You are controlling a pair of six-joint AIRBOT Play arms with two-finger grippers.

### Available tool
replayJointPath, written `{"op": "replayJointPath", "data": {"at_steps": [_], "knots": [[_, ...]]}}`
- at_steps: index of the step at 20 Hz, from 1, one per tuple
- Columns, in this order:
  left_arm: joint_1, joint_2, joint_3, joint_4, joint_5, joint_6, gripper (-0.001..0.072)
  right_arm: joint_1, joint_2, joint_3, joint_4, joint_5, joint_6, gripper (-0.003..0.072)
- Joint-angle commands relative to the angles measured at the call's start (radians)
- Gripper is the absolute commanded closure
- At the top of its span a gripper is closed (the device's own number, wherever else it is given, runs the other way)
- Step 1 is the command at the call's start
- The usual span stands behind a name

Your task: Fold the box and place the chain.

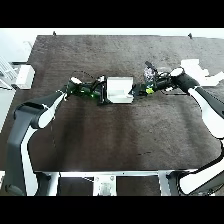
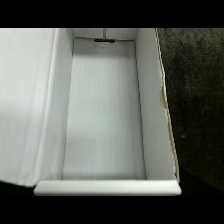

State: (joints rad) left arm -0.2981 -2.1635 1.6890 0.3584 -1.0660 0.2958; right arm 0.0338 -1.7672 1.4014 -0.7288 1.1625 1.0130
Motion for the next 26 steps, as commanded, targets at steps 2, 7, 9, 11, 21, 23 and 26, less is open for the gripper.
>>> {"op": "replayJointPath", "data": {"at_steps": [2, 7, 9, 11, 21, 23, 26], "knots": [[0.0, 0.0, 0.0, 0.0, 0.0, 0.0, 0.0179, 0.043, 0.001, 0.062, -0.136, -0.002, 0.106, 0.0169], [0.0, 0.0, 0.0, 0.0, 0.0, 0.0, 0.0179, 0.097, 0.001, 0.1, -0.305, -0.007, 0.245, 0.0169], [0.0, 0.0, 0.0, 0.0, -0.001, 0.0, 0.0179, 0.109, 0.001, 0.101, -0.33, -0.034, 0.28, 0.0169], [0.0, 0.0, 0.0, 0.0, -0.001, 0.0, 0.0179, 0.124, 0.0, 0.103, -0.332, -0.061, 0.293, 0.0169], [0.0, 0.0, 0.0, -0.002, -0.002, 0.0, 0.0179, 0.2, 0.0, 0.107, -0.523, -0.1, 0.48, 0.0169], [0.0, 0.0, 0.0, -0.002, -0.002, 0.0, 0.0179, 0.204, -0.003, 0.113, -0.54, -0.1, 0.505, 0.0171], [0.0, 0.0, 0.0, -0.003, -0.006, 0.0, 0.0179, 0.219, -0.028, 0.148, -0.611, -0.095, 0.576, 0.0189]]}}
